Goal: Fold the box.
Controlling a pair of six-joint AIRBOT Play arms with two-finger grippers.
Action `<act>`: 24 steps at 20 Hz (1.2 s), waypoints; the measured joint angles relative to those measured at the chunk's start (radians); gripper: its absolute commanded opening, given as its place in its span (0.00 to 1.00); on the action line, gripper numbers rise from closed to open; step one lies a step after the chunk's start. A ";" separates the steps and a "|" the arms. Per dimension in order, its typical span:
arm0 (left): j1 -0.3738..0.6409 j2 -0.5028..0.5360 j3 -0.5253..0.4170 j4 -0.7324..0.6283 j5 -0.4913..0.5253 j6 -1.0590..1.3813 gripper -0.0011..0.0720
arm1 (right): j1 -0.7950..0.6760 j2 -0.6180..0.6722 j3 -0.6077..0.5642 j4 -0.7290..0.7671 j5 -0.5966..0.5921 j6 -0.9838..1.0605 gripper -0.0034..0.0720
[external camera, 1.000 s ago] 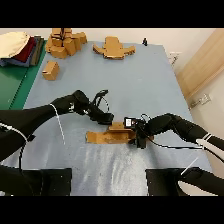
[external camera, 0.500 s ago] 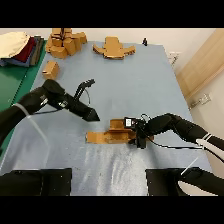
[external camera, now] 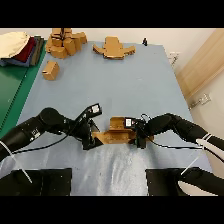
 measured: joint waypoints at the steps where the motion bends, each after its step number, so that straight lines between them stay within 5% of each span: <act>1: -0.006 -0.010 -0.013 -0.002 0.032 0.035 0.97 | -0.001 0.000 0.000 -0.001 0.000 0.000 0.71; 8: -0.045 -0.103 -0.029 -0.042 0.160 0.234 0.95 | -0.001 0.000 0.000 -0.003 0.000 0.000 0.71; 10: -0.064 -0.132 -0.025 -0.092 0.180 0.304 0.53 | -0.001 0.000 0.000 -0.003 0.000 0.000 0.71; 13: -0.084 -0.168 -0.015 -0.138 0.202 0.379 0.47 | -0.001 0.000 0.000 -0.003 0.000 0.000 0.71; 15: -0.092 -0.181 -0.011 -0.156 0.215 0.404 0.24 | -0.001 0.000 0.000 -0.003 0.000 0.000 0.71; 24: -0.166 -0.201 0.003 -0.246 0.305 0.495 0.24 | -0.001 0.000 0.000 -0.004 0.001 0.000 0.71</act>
